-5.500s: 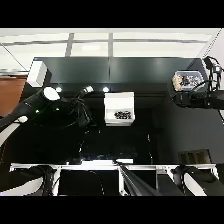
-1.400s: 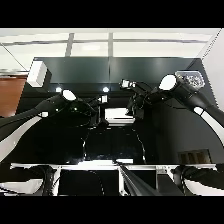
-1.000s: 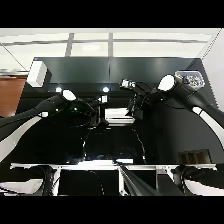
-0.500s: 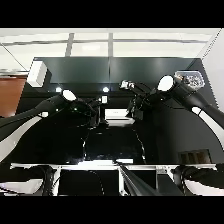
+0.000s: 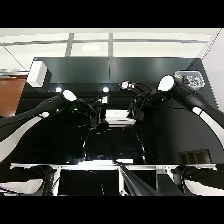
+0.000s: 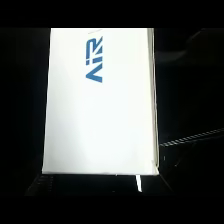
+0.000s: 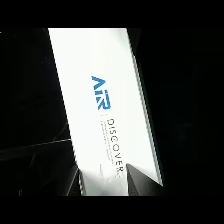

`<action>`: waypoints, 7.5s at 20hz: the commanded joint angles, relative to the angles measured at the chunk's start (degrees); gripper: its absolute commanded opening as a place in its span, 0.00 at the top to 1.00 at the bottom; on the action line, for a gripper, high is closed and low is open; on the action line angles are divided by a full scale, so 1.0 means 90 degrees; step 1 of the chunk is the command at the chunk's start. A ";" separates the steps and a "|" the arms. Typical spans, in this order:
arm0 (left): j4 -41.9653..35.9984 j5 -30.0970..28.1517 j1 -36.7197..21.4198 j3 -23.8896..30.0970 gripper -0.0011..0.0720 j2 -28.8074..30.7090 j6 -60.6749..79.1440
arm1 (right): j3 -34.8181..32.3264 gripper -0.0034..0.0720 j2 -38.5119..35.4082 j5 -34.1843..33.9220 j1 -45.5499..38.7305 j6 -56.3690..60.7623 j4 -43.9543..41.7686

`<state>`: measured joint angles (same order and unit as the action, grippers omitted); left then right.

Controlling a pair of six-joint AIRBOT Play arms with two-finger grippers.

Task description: Fold the box and place the chain.

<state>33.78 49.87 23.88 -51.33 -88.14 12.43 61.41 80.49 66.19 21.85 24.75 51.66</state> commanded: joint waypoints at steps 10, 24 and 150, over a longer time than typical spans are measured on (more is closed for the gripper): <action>0.0002 -0.0027 -0.0002 -0.0007 0.44 -0.0002 -0.0005 | 0.0000 0.54 0.0041 0.0194 -0.0124 0.0136 -0.0068; 0.0000 -0.0017 -0.0007 -0.0007 0.44 -0.0002 -0.0005 | -0.0685 0.94 -0.0549 0.1887 -0.1469 0.2866 -0.1321; 0.3995 -0.0452 -0.2538 -0.0578 0.95 0.4466 -0.9457 | -0.1515 0.94 -0.4777 -0.1977 -0.3451 0.3383 0.0668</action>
<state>70.28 55.11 -5.58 -66.94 -58.26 -69.58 56.12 44.84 63.94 -9.23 58.06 55.16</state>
